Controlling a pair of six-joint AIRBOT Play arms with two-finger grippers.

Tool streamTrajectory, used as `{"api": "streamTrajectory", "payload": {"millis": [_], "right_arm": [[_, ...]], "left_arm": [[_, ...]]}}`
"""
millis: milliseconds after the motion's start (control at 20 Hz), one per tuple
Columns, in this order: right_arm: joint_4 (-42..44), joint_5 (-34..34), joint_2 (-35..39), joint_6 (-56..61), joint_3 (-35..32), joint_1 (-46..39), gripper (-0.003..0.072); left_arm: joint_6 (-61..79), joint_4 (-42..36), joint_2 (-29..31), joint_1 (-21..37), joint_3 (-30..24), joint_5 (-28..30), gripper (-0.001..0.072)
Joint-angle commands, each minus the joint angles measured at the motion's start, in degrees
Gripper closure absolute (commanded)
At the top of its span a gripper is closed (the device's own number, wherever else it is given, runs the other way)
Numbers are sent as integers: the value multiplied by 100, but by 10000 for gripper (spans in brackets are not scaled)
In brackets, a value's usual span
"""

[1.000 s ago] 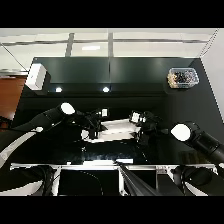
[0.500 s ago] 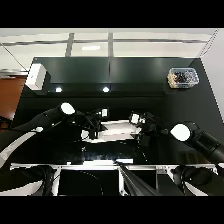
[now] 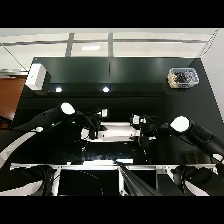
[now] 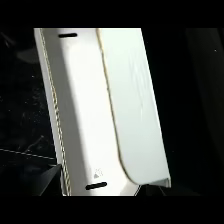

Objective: Fold the box and place the chain.

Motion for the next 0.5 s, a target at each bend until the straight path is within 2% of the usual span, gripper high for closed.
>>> {"api": "streamTrajectory", "payload": {"millis": [0,450], "right_arm": [[254,308,-151,-391,-13,-52,95],[234,201,-879,-1185,-13,-57,94]], "left_arm": [[-9,-4,-4,-2,-2,0,686],[-9,-4,-4,-2,-2,0,686]]}}
